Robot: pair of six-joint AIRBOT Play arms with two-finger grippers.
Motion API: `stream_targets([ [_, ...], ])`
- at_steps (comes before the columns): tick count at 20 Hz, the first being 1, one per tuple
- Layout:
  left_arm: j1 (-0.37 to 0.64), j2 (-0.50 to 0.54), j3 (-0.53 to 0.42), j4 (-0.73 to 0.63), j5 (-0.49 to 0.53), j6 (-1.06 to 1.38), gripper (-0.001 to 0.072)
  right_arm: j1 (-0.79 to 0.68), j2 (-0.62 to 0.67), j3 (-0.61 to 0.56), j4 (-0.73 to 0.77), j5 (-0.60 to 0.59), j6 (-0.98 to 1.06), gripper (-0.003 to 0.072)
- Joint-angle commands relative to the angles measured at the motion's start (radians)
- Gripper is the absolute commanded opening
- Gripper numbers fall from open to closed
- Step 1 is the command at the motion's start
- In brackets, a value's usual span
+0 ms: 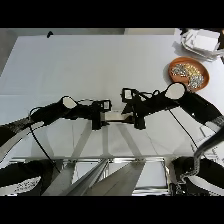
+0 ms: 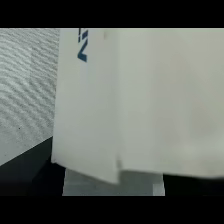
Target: Fold the box and place the chain.
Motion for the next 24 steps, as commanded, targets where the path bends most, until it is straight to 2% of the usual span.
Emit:
stream_targets([
  [1, 0.0, 0.0, 0.0, 0.0, 0.0, 0.0, 0.0132, 0.016, -0.011, 0.0, -0.093, -0.022, 0.04, 0.0341],
  [5, 0.0, 0.0, 0.0, 0.0, 0.0, 0.0, 0.0132, 0.016, -0.009, 0.0, -0.089, -0.038, 0.039, 0.034],
  [8, 0.0, 0.0, 0.0, 0.0, 0.0, 0.0, 0.0132, 0.015, 0.019, 0.001, -0.022, -0.039, 0.029, 0.0341],
  [11, 0.0, 0.0, 0.0, 0.0, 0.0, 0.0, 0.0132, 0.015, 0.057, 0.001, 0.035, -0.1, 0.018, 0.0341],
  [18, 0.0, 0.0, 0.0, 0.0, 0.0, 0.0, 0.0132, 0.01, 0.112, 0.001, 0.146, -0.095, -0.052, 0.0369],
  [20, 0.0, 0.0, 0.0, 0.0, 0.0, 0.0, 0.0132, -0.029, 0.106, 0.001, 0.149, -0.117, -0.052, 0.0366],
  [24, 0.0, 0.0, 0.0, 0.0, 0.0, 0.0, 0.0132, -0.084, 0.035, 0.001, 0.15, -0.072, -0.048, 0.0358],
])
